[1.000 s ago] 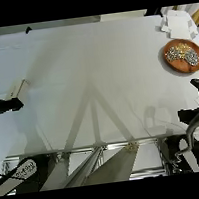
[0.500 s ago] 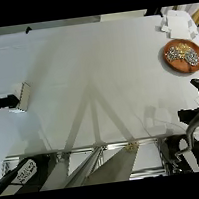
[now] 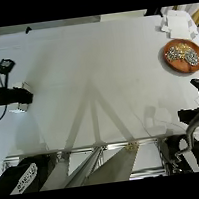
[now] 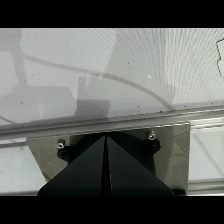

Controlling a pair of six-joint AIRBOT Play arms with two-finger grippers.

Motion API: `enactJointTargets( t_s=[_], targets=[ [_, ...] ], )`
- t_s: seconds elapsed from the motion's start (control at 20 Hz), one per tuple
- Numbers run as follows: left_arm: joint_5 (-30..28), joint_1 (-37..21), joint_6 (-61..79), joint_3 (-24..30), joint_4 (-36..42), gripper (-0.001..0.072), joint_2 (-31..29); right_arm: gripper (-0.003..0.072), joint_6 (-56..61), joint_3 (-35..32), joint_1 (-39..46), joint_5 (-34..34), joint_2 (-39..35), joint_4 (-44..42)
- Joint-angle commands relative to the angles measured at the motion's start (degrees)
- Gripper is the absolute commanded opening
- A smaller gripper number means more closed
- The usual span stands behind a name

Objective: Fold the box and place the chain.

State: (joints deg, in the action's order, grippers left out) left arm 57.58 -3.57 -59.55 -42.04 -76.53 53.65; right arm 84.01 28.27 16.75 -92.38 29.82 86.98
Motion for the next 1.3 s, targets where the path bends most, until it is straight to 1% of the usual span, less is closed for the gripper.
enactJointTargets(
  t_s=[0.0,0.1,0.3,1.25],
  targets=[
    [5.01,6.29,-1.20,0.42,0.87,0.0004,0.22,0.0013,0.00,0.07,0.04,0.00,-0.04,0.00],
    [5.79,6.64,-1.38,0.66,2.69,0.0004,1.57,0.0013,0.00,0.07,0.04,0.00,-0.04,0.00],
    [10.43,6.64,-2.64,0.72,3.89,0.0007,2.78,0.0013,0.00,0.07,0.04,0.00,-0.04,0.00],
    [10.43,6.64,-2.60,0.70,3.85,0.0008,2.75,0.0013,0.00,0.07,0.04,0.00,-0.04,0.00]
  ],
)
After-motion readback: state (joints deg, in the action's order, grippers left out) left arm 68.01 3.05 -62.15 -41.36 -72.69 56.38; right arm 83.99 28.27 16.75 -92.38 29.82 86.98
